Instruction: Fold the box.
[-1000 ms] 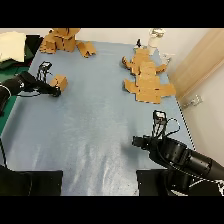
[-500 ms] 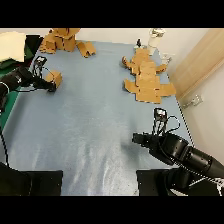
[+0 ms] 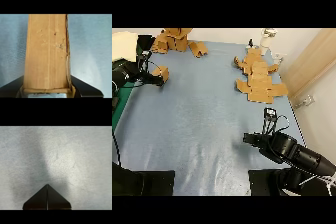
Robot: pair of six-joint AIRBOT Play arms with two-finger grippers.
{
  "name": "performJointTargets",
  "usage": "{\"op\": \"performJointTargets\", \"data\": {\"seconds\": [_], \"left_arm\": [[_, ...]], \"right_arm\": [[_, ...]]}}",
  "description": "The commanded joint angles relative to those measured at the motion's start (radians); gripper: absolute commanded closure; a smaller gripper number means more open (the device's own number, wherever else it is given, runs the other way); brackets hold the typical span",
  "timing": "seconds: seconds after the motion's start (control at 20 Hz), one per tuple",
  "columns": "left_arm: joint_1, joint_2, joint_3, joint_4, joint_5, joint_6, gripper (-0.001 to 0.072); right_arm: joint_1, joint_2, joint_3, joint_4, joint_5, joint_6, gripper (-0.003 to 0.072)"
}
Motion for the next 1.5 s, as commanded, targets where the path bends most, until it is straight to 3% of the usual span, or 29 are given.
{"op": "performJointTargets", "data": {"seconds": [0.0, 0.6, 1.2, 1.3, 1.35, 1.45], "left_arm": [[0.002, -0.007, 0.051, 0.005, 0.034, -0.011, 0.0106], [0.005, -0.209, 0.278, 0.129, 0.042, -0.174, 0.0106], [0.031, -0.262, 0.283, 0.177, 0.019, -0.267, 0.0103], [0.031, -0.262, 0.283, 0.178, 0.008, -0.267, 0.0072], [0.031, -0.262, 0.289, 0.179, -0.005, -0.268, -0.0011], [0.032, -0.261, 0.308, 0.178, -0.051, -0.269, -0.0011]], "right_arm": [[-0.001, -0.046, 0.017, 0.0, 0.015, -0.013, 0.0684], [-0.084, -0.089, 0.042, 0.05, 0.041, -0.045, 0.0684], [-0.087, -0.103, 0.043, 0.051, 0.074, -0.045, 0.0684], [-0.087, -0.103, 0.043, 0.051, 0.074, -0.045, 0.0684], [-0.087, -0.103, 0.043, 0.052, 0.074, -0.045, 0.0684], [-0.087, -0.103, 0.043, 0.053, 0.074, -0.045, 0.0684]]}}
